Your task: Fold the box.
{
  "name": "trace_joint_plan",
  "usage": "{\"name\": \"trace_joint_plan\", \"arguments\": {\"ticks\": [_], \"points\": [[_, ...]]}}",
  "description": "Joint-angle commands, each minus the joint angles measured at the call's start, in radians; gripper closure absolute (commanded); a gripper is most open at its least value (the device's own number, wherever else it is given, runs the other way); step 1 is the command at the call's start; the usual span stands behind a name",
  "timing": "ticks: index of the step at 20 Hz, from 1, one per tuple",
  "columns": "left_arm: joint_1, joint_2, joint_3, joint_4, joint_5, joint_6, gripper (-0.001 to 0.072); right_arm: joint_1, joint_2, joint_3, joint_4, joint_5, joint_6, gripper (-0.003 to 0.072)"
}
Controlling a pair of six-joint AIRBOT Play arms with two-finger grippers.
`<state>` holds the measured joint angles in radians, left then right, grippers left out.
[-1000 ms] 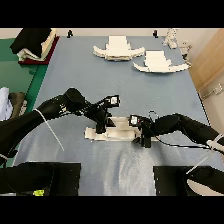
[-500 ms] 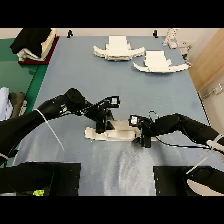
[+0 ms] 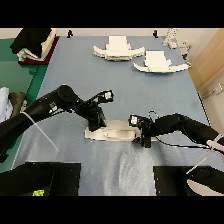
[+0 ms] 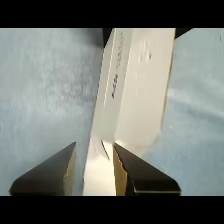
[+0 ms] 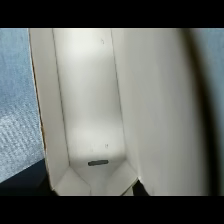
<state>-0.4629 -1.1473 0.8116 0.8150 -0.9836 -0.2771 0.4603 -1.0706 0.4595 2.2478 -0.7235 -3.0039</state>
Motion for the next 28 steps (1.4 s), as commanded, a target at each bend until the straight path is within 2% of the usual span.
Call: {"name": "trace_joint_plan", "arguments": {"ticks": [1,2,3,5,9,12,15,19,24,28], "points": [[0.043,0.091,0.0,0.087,-0.151,-0.316,0.0441,0.0,0.0,0.0,0.0,0.001,0.0,0.0165],[0.043,0.1,0.0,0.088,-0.22,-0.409,0.0692,0.0,0.0,0.0,0.0,0.0,0.0,0.0164],[0.035,0.099,-0.004,0.077,-0.274,-0.467,0.0694,0.0,0.0,0.0,0.0,0.0,0.0,0.0165],[-0.013,0.099,-0.031,0.013,-0.283,-0.619,0.0694,0.0,0.0,0.0,0.0,0.0,0.0,0.0164],[-0.173,0.039,-0.042,-0.196,-0.138,-0.722,0.0694,0.0,0.0,0.0,0.0,0.0,0.0,0.0164],[-0.174,-0.037,-0.004,-0.316,0.003,-0.736,0.0694,0.0,0.0,0.0,0.0,0.0,0.0,0.0164],[-0.137,-0.062,0.015,-0.317,0.148,-0.79,0.0694,0.0,0.0,0.0,0.0,0.0,0.0,0.0165],[-0.128,-0.084,0.015,-0.309,0.26,-0.863,0.0694,0.0,0.0,0.0,0.0,0.0,0.0,0.0165],[-0.128,-0.185,0.015,-0.204,0.268,-1.001,0.0694,0.0,0.0,0.0,0.0,0.0,0.0,0.0164],[-0.128,-0.237,0.015,-0.195,0.27,-1.025,0.0694,0.0,0.0,0.0,0.0,0.0,0.0,0.0165]]}}
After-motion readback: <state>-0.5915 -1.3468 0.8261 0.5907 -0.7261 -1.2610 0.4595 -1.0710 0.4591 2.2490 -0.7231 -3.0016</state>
